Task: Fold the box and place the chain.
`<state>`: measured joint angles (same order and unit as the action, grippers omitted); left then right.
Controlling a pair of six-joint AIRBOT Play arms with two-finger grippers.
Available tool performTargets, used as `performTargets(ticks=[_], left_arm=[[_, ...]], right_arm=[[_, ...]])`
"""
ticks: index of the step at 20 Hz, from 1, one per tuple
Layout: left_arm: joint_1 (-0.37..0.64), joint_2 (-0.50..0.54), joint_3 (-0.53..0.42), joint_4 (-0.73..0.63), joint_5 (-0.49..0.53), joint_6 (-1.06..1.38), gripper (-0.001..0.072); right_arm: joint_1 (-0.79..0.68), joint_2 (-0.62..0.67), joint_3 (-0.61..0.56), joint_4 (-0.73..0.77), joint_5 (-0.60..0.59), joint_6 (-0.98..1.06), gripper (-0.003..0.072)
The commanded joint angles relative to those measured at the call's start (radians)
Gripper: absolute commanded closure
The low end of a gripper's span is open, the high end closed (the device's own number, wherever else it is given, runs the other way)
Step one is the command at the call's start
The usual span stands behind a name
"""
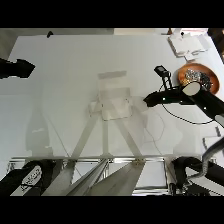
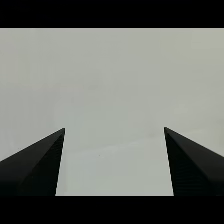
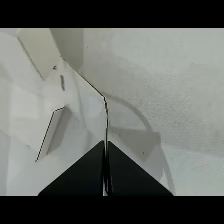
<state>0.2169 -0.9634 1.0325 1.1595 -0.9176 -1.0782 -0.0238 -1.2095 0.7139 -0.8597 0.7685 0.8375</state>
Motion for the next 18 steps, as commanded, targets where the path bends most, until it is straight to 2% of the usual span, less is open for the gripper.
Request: performTargets(ticks=[1,18], left_arm=[[0.0,0.0,0.0,0.0,0.0,0.0,0.0011],[0.0,0.0,0.0,-0.023,-0.01,-0.004,0.0011]], right_arm=[[0.029,0.001,-0.02,0.0,-0.063,0.024,0.0681],[0.029,0.001,-0.02,0.0,-0.048,0.026,0.0678]])
